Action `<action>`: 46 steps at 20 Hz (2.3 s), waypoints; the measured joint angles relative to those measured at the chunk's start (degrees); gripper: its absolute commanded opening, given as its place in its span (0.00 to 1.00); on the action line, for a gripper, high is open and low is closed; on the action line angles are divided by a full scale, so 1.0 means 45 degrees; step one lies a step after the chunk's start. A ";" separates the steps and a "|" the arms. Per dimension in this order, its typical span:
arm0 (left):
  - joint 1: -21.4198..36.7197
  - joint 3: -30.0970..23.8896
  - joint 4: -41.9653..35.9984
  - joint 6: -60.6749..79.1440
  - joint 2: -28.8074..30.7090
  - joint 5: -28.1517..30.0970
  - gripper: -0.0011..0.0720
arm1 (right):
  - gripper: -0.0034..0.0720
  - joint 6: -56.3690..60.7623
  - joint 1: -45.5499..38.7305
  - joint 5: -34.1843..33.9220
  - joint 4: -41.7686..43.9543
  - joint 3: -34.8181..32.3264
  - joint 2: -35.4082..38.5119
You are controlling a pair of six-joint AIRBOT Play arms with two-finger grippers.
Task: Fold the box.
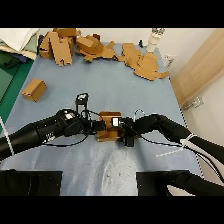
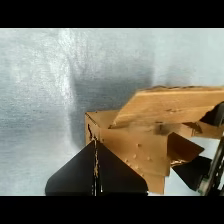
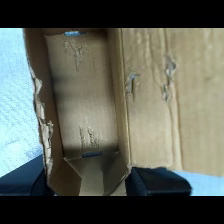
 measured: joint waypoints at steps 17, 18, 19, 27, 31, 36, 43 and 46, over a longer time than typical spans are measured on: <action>-0.0369 0.0330 -0.0131 0.0291 0.0000 -0.0481 0.37 | 0.71 0.0005 0.0000 0.0010 -0.0005 0.0000 0.0000; -0.0369 0.0330 -0.0092 0.0330 -0.0010 -0.0602 0.37 | 0.71 0.0005 0.0000 0.0010 0.0000 0.0000 0.0000; -0.0369 0.0330 -0.0092 0.0393 -0.0034 -0.0690 0.37 | 0.71 0.0000 0.0000 0.0015 -0.0005 0.0000 0.0000; -0.0369 0.0447 -0.0923 0.0602 -0.0782 -0.0957 0.61 | 0.71 0.0000 0.0000 0.0015 -0.0005 0.0000 0.0000; -0.0369 0.1073 -0.1151 0.0622 -0.1375 -0.0996 0.61 | 0.71 0.0005 0.0000 0.0015 -0.0005 0.0000 0.0000; -0.0369 0.1855 -0.1263 0.0622 -0.2560 -0.1423 0.61 | 0.71 0.0005 0.0000 0.0000 -0.0005 0.0000 0.0000; -0.0369 0.2210 -0.1263 0.0617 -0.3614 -0.2103 0.39 | 0.71 -0.0005 0.0000 -0.0039 -0.0005 0.0000 0.0000; -0.0335 0.2234 -0.1161 0.0622 -0.3740 -0.2200 0.24 | 0.71 -0.0019 0.0005 -0.0058 0.0000 0.0000 0.0000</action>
